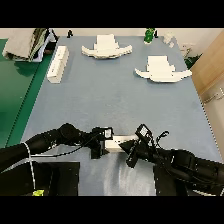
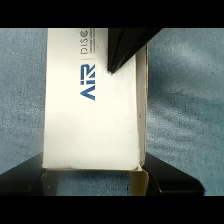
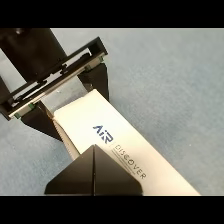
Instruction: Fold the box.
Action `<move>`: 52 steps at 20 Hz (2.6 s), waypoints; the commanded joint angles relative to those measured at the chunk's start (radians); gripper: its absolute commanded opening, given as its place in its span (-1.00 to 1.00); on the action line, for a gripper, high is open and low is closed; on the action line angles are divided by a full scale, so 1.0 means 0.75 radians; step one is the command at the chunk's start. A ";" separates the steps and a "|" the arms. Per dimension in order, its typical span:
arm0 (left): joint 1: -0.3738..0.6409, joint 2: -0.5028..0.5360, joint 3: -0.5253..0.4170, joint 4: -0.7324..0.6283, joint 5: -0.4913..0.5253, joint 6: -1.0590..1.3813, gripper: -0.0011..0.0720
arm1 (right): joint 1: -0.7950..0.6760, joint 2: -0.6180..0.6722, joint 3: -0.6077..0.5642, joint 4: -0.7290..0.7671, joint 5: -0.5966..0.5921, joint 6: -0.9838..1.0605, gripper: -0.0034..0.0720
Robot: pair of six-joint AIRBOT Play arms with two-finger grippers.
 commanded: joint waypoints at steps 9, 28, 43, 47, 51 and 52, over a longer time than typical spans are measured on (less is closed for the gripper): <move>0.000 0.000 0.001 0.000 -0.001 -0.001 0.42 | 0.008 -0.114 -0.004 0.023 -0.060 0.022 -0.90; 0.000 0.000 0.001 0.000 -0.001 -0.001 0.42 | 0.005 0.204 0.018 0.024 -0.049 0.021 -0.90; 0.000 0.000 0.001 0.000 -0.001 -0.001 0.42 | -0.703 -0.174 0.880 -0.395 -1.639 0.244 -0.90; 0.000 0.000 0.001 0.000 -0.001 -0.001 0.42 | -0.705 -0.515 1.023 -0.353 -1.792 0.245 -0.90; 0.000 0.000 0.001 0.000 -0.001 -0.001 0.42 | -0.705 -0.660 1.067 -0.306 -1.816 0.294 -0.90; 0.000 0.000 0.001 0.000 -0.001 -0.001 0.42 | -0.705 -0.667 1.067 -0.305 -1.814 0.303 -0.90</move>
